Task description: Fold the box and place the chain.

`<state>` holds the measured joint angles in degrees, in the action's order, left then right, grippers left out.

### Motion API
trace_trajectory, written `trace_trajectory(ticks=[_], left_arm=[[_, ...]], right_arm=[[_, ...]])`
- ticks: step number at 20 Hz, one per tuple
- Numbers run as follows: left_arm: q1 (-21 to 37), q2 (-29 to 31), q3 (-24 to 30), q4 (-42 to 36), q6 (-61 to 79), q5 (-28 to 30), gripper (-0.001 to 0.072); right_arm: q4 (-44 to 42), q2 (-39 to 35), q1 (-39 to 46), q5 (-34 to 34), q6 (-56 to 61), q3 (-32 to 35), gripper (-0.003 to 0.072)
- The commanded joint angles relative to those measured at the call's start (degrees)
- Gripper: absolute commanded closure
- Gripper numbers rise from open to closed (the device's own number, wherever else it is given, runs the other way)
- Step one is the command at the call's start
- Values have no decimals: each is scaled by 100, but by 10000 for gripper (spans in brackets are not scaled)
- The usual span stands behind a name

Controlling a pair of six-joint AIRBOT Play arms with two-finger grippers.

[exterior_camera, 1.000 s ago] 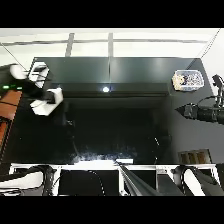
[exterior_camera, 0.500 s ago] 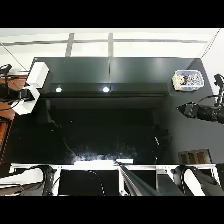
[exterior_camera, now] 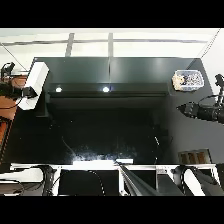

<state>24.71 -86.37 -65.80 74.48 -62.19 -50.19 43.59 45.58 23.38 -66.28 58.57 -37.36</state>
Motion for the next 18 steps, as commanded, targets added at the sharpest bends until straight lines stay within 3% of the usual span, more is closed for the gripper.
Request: trace_trajectory(ticks=[1, 4, 6, 9, 13, 14, 15, 16, 18], left_arm=[[-35, -59, -7, -127, 181, 857, 254], [-37, -59, -7, -125, 184, 1169, 214], [-44, -33, -11, -118, 177, 1110, -10], [-44, 291, -55, 66, 177, 745, -10], [-46, 1088, -566, 273, 61, -260, 0], [-90, 1320, -693, 238, -350, -525, 143], [-162, 1567, -741, 245, -570, -745, 515], [-267, 1808, -715, 181, -573, -901, 685], [-645, 2422, -428, -181, -575, -903, 687]], right_arm=[[-2, -2, -4, 7, 114, 2, 675], [-2, -2, -4, 2, 199, 2, 675], [-2, -2, -4, 0, 210, 2, 675], [-2, -2, -4, -33, 208, -2, 675], [-2, -7, -7, -258, -79, -492, 675], [-2, -7, -11, -304, -94, -732, 675], [9, -11, -81, -304, -96, -990, 675], [-7, -37, -225, -254, -96, -1176, 676], [20, -153, -750, 85, -94, -1248, 675]])
